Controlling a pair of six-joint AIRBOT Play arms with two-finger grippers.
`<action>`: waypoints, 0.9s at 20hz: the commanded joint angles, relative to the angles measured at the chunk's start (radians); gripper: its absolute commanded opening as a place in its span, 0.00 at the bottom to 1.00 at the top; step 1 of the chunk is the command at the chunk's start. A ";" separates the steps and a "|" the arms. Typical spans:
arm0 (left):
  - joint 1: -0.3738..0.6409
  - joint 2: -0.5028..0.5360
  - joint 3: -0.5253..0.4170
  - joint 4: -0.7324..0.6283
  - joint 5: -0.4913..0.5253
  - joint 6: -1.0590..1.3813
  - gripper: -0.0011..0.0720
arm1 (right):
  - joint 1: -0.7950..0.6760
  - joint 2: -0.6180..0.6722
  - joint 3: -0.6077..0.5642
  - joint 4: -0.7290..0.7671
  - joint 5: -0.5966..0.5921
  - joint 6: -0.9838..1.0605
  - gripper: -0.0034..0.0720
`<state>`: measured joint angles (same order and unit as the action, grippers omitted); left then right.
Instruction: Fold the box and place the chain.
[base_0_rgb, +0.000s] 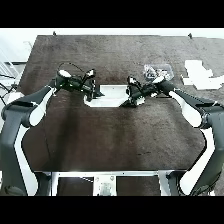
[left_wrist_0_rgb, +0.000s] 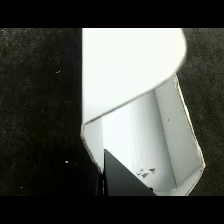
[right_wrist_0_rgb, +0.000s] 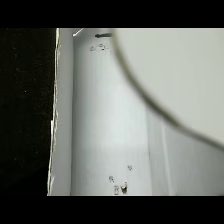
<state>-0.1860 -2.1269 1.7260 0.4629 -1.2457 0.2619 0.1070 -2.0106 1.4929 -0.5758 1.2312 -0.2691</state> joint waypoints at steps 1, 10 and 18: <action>0.000 0.000 0.000 0.000 0.000 0.000 0.04 | -0.001 0.000 0.001 0.000 0.000 -0.001 0.82; 0.000 0.000 0.000 0.000 0.007 0.000 0.04 | -0.001 0.000 0.001 0.000 0.000 -0.001 0.82; 0.000 0.004 0.003 -0.001 -0.002 0.001 0.05 | -0.001 0.000 0.001 0.000 0.000 -0.001 0.82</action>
